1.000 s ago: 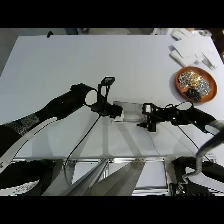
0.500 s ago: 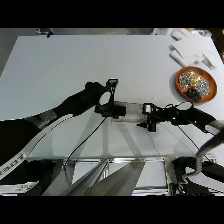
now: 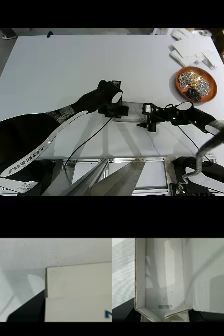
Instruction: Fold the box and place the chain.
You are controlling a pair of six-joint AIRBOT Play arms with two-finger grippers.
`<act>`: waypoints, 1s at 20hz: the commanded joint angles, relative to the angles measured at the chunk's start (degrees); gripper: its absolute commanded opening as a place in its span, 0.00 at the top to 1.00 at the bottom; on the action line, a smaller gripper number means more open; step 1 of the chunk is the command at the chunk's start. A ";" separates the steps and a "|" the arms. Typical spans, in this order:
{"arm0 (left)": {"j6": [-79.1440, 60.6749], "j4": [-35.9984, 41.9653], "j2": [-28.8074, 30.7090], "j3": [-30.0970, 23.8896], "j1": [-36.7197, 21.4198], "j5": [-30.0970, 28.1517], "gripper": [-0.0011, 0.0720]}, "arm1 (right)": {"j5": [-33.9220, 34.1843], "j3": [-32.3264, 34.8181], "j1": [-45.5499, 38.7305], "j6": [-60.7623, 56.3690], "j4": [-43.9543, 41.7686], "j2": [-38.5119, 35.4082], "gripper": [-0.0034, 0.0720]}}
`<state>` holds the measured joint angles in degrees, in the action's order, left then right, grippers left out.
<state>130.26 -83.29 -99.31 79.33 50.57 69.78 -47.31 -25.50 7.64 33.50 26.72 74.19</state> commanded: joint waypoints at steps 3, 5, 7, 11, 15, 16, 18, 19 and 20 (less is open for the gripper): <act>1.70 0.09 -0.98 0.37 0.04 0.70 0.81 | -0.02 0.02 -0.02 -0.02 0.00 -0.02 0.53; 2.54 0.26 -0.98 0.37 0.07 1.20 0.80 | -0.02 0.02 -0.02 0.00 0.00 -0.02 0.53; 2.54 0.57 -0.98 0.37 0.04 1.79 0.74 | -0.02 0.02 -0.02 -0.02 0.00 -0.02 0.53; 2.64 1.53 -0.98 0.37 0.04 3.26 0.58 | -0.02 0.02 -0.02 0.00 0.00 -0.02 0.53; 2.64 1.62 -0.98 -0.68 0.07 3.30 0.73 | -0.02 0.02 -0.02 0.00 0.00 -0.02 0.53; 2.64 1.57 -0.98 -0.90 0.07 3.32 0.78 | -0.02 0.02 -0.02 0.00 0.00 -0.02 0.53; 2.64 1.60 -0.98 -0.90 0.07 2.84 0.98 | -0.02 0.02 -0.02 0.00 0.00 -0.02 0.53; 2.75 1.60 -0.98 -0.90 0.07 2.40 0.98 | -0.02 0.02 -0.02 0.00 0.00 -0.02 0.53; 3.67 1.57 -0.98 -0.90 0.09 2.12 0.98 | -0.02 0.02 -0.02 0.00 0.00 -0.02 0.53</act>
